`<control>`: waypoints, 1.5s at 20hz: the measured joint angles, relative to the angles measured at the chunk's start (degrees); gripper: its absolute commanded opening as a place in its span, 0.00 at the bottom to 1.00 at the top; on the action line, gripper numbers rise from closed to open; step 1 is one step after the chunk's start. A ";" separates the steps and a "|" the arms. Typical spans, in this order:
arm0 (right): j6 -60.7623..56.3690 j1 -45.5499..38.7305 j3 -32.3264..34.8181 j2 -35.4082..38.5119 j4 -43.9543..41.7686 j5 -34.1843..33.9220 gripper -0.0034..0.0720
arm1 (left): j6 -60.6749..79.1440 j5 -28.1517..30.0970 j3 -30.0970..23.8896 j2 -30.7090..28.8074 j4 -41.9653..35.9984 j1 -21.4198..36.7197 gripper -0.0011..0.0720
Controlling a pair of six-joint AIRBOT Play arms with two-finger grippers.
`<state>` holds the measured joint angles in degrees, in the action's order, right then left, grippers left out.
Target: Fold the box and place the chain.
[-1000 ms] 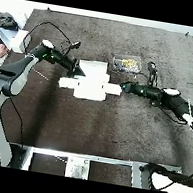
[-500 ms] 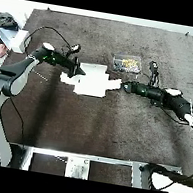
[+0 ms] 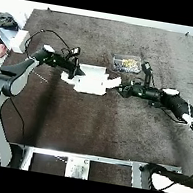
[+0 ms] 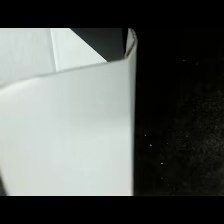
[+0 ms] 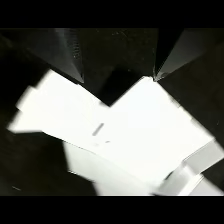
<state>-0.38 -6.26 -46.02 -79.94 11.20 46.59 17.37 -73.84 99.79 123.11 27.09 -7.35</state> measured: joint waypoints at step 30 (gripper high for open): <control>14.19 18.67 -12.66 -11.93 24.41 -18.67 0.83 | 0.66 0.98 -0.61 0.02 -0.35 0.07 0.03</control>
<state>13.80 12.40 -58.67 -91.88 35.62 27.92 18.02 -72.86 99.18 123.13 26.74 -7.29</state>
